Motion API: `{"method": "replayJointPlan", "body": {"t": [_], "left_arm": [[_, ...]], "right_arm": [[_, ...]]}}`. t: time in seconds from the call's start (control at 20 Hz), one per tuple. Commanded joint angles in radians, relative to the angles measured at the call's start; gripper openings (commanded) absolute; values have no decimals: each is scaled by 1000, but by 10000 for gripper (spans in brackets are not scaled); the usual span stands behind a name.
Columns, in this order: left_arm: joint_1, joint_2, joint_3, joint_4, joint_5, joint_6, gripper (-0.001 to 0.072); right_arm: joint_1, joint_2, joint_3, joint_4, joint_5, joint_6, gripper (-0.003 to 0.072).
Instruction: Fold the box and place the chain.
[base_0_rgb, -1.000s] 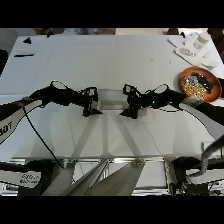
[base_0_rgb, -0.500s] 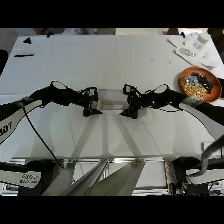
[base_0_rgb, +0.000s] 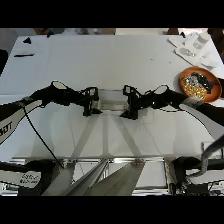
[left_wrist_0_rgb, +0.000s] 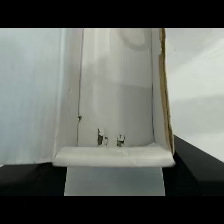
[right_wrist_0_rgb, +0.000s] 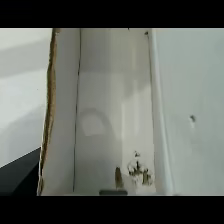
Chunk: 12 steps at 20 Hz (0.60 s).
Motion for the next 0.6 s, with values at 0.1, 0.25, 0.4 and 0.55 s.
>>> {"method": "replayJointPlan", "body": {"t": [0.1, 0.25, 0.4, 0.55], "left_arm": [[1, 0, 0, 5, -11, -1, 346], [1, 0, 0, 5, -11, -1, 346], [1, 0, 0, 5, -11, -1, 346], [1, 0, 0, 5, -11, -1, 346]], "right_arm": [[-49, 130, 1, -135, 46, 47, 688], [-91, 217, 1, -257, 85, 160, 688], [-134, 297, 1, -342, 136, 240, 668], [-137, 357, 1, -318, 239, 248, 290]]}}
